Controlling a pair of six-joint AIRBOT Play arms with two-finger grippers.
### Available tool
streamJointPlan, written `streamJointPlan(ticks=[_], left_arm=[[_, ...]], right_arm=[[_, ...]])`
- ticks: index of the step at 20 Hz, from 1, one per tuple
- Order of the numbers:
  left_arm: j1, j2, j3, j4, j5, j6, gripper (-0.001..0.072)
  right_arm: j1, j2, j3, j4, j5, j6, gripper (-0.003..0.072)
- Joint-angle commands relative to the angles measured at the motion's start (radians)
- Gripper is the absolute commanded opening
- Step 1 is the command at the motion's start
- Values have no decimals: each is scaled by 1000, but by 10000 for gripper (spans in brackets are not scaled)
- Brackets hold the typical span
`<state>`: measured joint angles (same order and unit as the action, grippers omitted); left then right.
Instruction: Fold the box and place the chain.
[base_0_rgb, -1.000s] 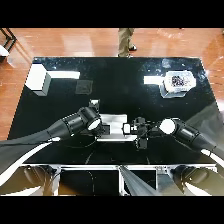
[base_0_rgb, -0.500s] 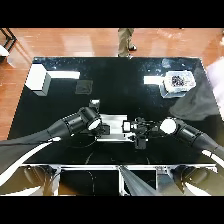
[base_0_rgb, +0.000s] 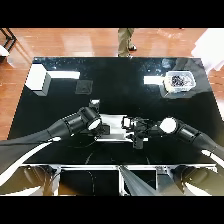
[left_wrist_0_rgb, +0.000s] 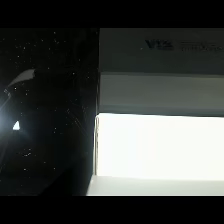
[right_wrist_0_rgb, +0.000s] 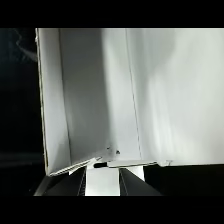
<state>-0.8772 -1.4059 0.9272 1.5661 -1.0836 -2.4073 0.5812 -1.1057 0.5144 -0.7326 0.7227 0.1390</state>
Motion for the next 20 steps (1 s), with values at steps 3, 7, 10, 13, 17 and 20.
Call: streamJointPlan(ticks=[3,7,10,13,17,20], left_arm=[[1,-2,0,-1,2,0,21],[1,-2,0,-5,2,0,20],[1,-2,0,-5,2,0,20],[1,-2,0,-5,2,-1,20],[1,-2,0,-5,2,-1,20],[0,-2,0,-5,2,0,20]], right_arm=[[10,-31,1,75,-29,-5,232],[63,-51,1,75,-104,-5,233],[74,-53,1,75,-129,-5,234],[74,-53,1,75,-129,-5,404],[73,-53,1,75,-129,-5,265],[73,-53,1,74,-143,-4,265]])
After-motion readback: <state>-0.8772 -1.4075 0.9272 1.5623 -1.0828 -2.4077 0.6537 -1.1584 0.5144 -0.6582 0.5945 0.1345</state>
